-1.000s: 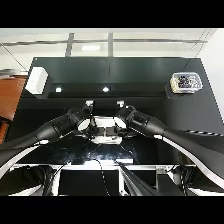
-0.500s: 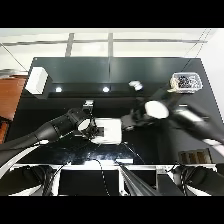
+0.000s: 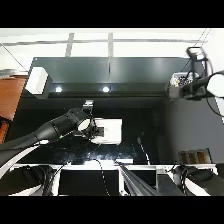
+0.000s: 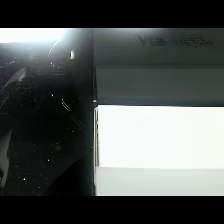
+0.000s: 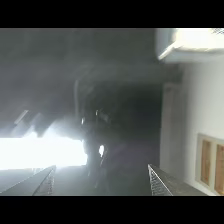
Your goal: Fold the box and place the chain.
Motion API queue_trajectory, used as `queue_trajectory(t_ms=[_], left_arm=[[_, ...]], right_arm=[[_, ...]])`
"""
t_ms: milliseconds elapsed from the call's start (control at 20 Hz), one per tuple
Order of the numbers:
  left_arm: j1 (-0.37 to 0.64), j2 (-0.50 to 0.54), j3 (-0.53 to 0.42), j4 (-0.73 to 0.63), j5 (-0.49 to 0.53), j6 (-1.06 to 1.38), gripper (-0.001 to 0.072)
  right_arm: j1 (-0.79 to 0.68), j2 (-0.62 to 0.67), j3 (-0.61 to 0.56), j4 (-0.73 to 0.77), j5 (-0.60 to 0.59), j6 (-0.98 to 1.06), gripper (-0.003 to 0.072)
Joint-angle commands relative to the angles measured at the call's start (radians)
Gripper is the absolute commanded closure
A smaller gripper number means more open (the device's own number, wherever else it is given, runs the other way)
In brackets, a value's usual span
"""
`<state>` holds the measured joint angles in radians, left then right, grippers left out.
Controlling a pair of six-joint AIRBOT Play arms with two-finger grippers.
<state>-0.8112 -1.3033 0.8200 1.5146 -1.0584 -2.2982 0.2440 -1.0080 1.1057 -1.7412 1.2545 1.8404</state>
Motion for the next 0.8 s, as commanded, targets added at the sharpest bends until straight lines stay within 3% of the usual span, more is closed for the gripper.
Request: queue_trajectory(t_ms=[0,150,350,750], left_arm=[[0.0,-0.001,0.0,0.003,0.002,0.002,0.0681],[0.004,-0.001,0.0,0.006,0.006,0.001,0.0681],[0.005,-0.001,0.0,0.006,0.008,-0.007,0.0681],[0.005,-0.001,0.0,0.003,0.002,-0.007,0.0681]], right_arm=[[-0.226,-0.102,0.024,0.026,-0.164,-0.042,-0.0013],[-0.327,-0.271,0.111,0.047,-0.249,-0.042,-0.0011],[-0.373,-0.488,0.27,0.043,-0.277,-0.064,-0.0005],[-0.388,-0.671,0.303,0.034,-0.355,-0.067,-0.0004]])
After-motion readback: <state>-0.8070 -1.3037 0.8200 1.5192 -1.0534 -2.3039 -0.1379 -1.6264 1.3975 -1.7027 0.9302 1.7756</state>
